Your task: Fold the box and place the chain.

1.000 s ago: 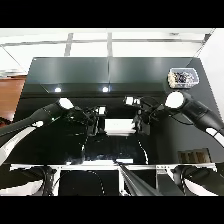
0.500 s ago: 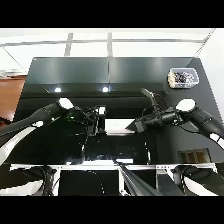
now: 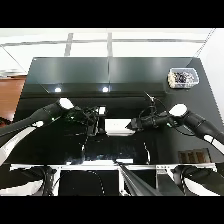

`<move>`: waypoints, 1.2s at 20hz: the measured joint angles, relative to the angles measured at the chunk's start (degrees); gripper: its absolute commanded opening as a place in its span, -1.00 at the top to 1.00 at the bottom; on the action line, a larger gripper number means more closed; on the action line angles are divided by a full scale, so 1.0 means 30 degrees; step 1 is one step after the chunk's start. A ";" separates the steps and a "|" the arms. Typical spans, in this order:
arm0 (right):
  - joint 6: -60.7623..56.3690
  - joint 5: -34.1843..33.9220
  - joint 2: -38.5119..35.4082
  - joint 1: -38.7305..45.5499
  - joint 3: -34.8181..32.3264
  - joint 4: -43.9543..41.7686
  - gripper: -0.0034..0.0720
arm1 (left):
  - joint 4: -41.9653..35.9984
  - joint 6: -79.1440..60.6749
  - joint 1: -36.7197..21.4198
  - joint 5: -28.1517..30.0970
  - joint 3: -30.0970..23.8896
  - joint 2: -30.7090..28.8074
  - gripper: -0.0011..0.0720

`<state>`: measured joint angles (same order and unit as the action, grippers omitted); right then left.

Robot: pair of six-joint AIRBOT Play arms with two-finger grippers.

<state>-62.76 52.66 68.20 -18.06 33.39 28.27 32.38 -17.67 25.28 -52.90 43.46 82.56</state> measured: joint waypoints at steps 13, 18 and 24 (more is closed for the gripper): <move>-0.0656 0.5479 -0.5493 0.5442 0.3424 0.7395 0.87 | 0.1989 0.2892 -0.0612 -0.0590 0.0488 -0.1275 -1.00; -0.1275 0.7271 -0.7584 0.8386 0.3636 0.9442 0.87 | 0.2725 0.5574 -0.0066 -0.1501 0.1428 -0.2943 -1.00; -0.1472 0.7665 -0.8094 0.9107 0.3672 0.9850 0.87 | 0.0831 0.7548 0.2448 0.1515 0.2674 -0.1647 -0.99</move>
